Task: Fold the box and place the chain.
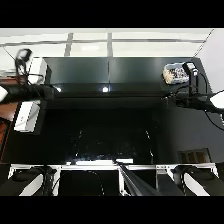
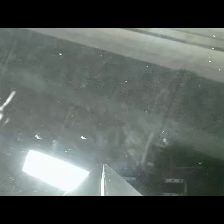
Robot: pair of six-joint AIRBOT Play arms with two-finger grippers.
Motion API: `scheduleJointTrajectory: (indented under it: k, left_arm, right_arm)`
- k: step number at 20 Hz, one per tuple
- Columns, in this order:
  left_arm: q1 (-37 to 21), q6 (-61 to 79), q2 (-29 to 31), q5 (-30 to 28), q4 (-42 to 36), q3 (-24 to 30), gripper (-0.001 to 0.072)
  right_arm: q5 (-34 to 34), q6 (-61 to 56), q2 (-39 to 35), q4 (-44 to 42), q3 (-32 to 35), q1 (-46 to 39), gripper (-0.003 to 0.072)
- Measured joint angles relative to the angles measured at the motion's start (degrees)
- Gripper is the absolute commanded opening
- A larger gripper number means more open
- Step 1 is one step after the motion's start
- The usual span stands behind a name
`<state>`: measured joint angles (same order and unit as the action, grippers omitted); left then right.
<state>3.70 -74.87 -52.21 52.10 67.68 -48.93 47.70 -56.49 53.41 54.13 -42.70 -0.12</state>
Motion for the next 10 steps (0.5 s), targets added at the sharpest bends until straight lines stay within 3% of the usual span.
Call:
scheduleJointTrajectory:
  k: [4, 10]
  left_arm:
    - [3.0, -1.2, 3.2, -3.1, 1.5, 4.8, 0.0029]
    - [4.0, -1.7, 4.2, -4.2, 2.0, 6.3, 0.0030]
  right_arm:
    - [-0.7, -0.2, 0.0, 1.3, 0.2, 0.3, 0.0015]
    - [-0.9, -0.3, 0.0, 1.7, 0.2, 0.4, 0.0015]
